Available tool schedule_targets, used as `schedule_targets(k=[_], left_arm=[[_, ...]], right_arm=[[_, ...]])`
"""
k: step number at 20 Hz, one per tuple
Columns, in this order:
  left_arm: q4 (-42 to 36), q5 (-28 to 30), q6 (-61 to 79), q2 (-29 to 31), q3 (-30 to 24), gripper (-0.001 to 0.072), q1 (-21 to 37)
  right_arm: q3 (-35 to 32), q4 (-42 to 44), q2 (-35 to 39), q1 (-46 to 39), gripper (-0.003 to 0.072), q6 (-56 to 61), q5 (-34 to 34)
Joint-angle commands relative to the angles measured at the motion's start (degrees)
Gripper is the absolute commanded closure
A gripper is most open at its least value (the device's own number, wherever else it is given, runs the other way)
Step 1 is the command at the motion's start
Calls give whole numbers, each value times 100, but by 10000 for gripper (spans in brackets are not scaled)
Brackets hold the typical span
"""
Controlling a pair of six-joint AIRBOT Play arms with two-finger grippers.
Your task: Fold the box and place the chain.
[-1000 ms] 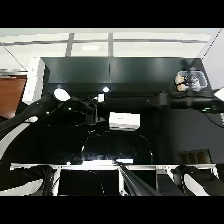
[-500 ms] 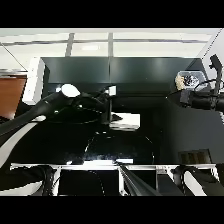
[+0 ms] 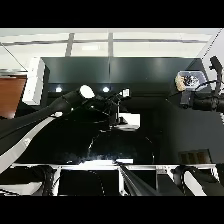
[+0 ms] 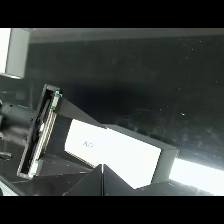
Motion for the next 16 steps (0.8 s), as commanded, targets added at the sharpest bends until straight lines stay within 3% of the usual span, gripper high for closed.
schedule_targets(k=[1,16], left_arm=[[140,-175,-173,-46,35,3,-17],[345,-151,-236,-55,181,4,-4]], right_arm=[[7,-164,4,-2,670,2,4],[7,-297,4,-2,670,7,7]])
